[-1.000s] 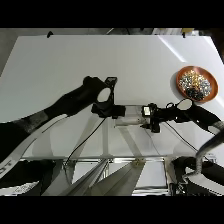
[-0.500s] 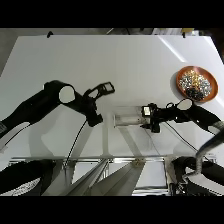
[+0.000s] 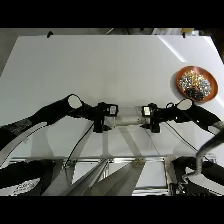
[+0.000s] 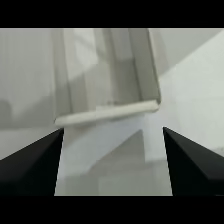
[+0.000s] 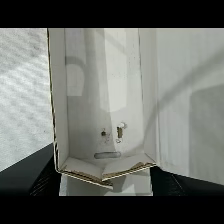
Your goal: Fold the box and place the chain.
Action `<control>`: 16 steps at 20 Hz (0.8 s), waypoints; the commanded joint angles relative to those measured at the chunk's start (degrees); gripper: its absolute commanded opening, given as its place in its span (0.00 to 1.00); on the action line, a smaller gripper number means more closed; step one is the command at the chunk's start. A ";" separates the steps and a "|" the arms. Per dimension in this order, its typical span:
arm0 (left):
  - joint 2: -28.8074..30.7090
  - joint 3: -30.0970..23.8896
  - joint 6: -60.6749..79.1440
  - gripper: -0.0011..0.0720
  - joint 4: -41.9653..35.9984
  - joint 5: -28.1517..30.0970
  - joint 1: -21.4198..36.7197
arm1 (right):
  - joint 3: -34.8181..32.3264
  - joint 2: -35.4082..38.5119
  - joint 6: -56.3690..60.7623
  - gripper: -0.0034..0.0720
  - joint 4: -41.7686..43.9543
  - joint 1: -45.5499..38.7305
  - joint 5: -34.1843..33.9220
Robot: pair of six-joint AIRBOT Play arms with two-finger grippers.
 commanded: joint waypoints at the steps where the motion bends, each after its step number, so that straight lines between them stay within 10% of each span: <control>1: -1.51 -0.35 7.52 0.97 -6.25 1.40 -1.22 | -0.02 0.00 0.04 0.58 0.02 -0.02 0.00; 16: -5.42 -0.37 1.73 0.95 -11.28 4.26 -1.53 | -0.02 0.00 0.04 0.58 0.02 -0.02 0.00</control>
